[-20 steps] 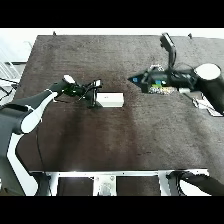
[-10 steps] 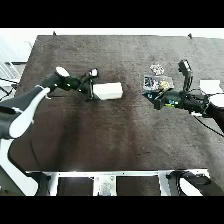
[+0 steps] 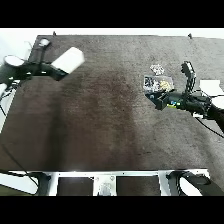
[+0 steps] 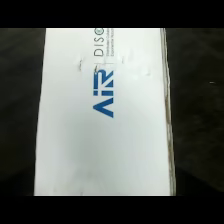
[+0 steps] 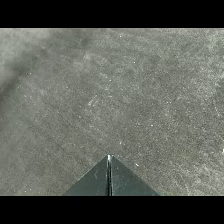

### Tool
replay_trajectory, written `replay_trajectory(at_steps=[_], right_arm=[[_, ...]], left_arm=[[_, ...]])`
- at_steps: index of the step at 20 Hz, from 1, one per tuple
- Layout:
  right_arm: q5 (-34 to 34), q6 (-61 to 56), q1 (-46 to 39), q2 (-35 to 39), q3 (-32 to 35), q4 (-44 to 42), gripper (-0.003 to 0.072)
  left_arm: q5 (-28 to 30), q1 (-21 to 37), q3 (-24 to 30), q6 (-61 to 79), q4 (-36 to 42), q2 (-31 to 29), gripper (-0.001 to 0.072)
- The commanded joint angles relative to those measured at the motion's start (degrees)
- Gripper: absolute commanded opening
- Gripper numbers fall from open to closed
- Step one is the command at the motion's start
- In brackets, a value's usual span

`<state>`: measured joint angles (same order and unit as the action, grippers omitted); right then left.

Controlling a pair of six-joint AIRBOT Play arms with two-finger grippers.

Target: Fold the box and place the chain.

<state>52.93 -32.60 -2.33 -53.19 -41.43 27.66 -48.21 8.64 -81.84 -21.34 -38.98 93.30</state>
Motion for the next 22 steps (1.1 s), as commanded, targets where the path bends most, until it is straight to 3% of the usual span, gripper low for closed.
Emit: replay_trajectory(at_steps=[1, 4, 7, 11, 17, 22], right_arm=[[0.0, 0.0, 0.0, 0.0, 0.0, 0.0, 0.0015], [0.0, 0.0, 0.0, 0.0, 0.1, 0.0, 0.0015], [-0.5, 0.0, 0.0, 0.0, 0.1, -0.1, 0.0015], [-1.9, 0.0, 0.0, 0.0, 0.1, -1.7, 0.0015], [-2.3, 0.0, 0.0, 0.0, 0.1, -1.7, 0.0015], [-2.4, -1.1, 0.0, 0.0, 0.1, -1.7, 0.0015]], left_arm=[[4.5, 9.5, 3.5, -6.3, -0.2, -2.1, 0.0015], [6.1, 15.3, 5.8, -7.1, -1.6, -2.1, 0.0015], [12.2, 18.2, 9.2, -6.6, -3.0, -2.1, 0.0015], [15.1, 18.3, 10.5, -3.7, -8.8, 1.1, 0.0015], [25.9, 18.2, 10.5, -7.6, -7.8, 3.6, 0.0016], [27.1, 18.2, 9.8, -7.3, -1.6, 5.6, 0.0017]])
